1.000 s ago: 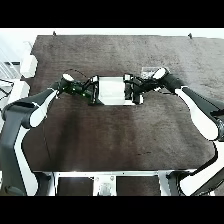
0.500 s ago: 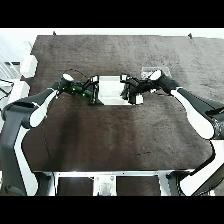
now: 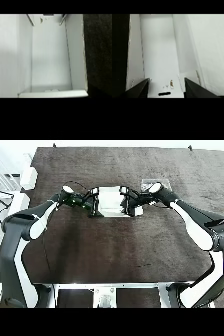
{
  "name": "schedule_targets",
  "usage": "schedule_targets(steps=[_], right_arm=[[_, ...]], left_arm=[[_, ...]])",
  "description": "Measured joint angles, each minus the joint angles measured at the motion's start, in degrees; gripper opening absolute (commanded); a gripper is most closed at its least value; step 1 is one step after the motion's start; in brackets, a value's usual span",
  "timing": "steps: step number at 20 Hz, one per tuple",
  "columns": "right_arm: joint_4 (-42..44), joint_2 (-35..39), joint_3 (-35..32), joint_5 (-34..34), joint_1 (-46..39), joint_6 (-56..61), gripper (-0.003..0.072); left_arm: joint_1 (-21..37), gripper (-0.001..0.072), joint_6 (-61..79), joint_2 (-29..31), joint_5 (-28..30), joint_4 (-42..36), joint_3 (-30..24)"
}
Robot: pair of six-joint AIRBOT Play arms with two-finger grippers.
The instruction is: Fold the box and place the chain.
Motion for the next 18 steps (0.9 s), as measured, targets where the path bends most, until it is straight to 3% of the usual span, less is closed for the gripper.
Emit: schedule_targets(steps=[4,5,6,7,12,15,18], right_arm=[[0.00,-0.02,-0.02,0.02,0.02,-0.20,0.0617],[-0.02,-0.02,-0.02,0.00,0.02,-0.22,0.0480],[-0.04,-0.04,0.00,-0.31,-0.02,-0.37,0.0206],[-0.28,-0.04,0.00,-0.66,-0.09,-0.37,0.0161],[-5.09,0.83,-0.02,1.16,-1.18,0.61,0.0137],[-7.06,2.08,0.02,2.99,-2.27,2.69,0.0010],[-7.98,4.09,0.02,4.13,-3.98,6.62,0.0010]], left_arm=[[0.00,0.0377,0.02,0.00,0.00,0.00,0.00],[0.00,0.0377,0.02,0.00,0.00,0.00,0.00],[0.00,0.0377,0.04,0.00,0.00,0.00,0.00],[-0.02,0.0377,0.07,0.00,-0.26,-0.02,0.00],[-0.09,0.0376,0.11,-0.02,-0.33,0.00,0.00],[-0.11,0.0376,0.11,-0.02,-0.24,0.00,0.00],[-0.11,0.0377,0.11,0.00,-0.15,0.00,0.00]])
